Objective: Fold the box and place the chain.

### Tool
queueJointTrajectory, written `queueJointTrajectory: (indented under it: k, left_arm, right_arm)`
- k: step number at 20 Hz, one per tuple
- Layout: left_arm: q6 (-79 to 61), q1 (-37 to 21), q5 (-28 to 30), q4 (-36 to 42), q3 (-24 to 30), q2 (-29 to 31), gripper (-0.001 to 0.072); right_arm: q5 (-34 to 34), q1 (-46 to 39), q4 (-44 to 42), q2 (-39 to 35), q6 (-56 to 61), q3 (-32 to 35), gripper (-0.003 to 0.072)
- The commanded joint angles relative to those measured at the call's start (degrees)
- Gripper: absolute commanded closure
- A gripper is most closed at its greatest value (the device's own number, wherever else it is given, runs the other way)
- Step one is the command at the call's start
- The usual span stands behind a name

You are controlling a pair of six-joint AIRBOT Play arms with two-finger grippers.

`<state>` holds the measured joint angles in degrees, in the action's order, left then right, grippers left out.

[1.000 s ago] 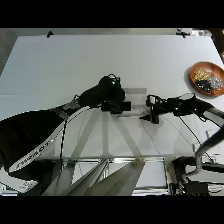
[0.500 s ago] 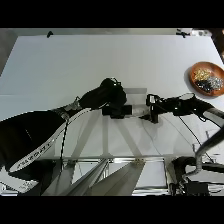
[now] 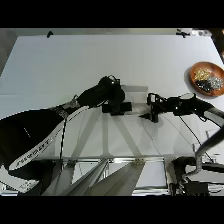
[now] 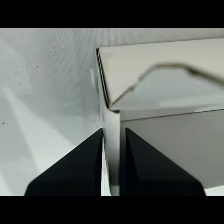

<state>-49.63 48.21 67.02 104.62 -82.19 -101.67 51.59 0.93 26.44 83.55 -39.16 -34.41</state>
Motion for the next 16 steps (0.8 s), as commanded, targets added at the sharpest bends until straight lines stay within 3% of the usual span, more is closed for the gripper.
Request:
queueJointTrajectory:
  k: [1,7,9,13,16]
  left_arm:
    - [-2.0,-1.3,1.1,-0.4,0.0,0.7,0.0555]
    - [-6.1,-3.3,-0.1,0.2,0.0,0.8,0.0543]
    - [-6.1,-3.8,-1.3,0.1,0.0,0.8,0.0472]
    - [-6.1,-4.1,-5.6,0.4,0.0,-0.2,0.0473]
    - [-8.0,-3.9,-4.8,2.7,0.0,-1.9,0.0476]
  right_arm:
    - [0.4,0.1,0.3,0.0,-0.2,0.0,0.0248]
    - [0.4,0.1,0.3,0.0,-0.2,0.0,0.0248]
    - [0.4,0.1,0.3,0.0,-0.2,0.0,0.0248]
    - [0.4,0.1,0.3,0.0,-0.2,0.0,0.0248]
    - [0.4,0.1,0.3,0.0,-0.2,0.0,0.0248]
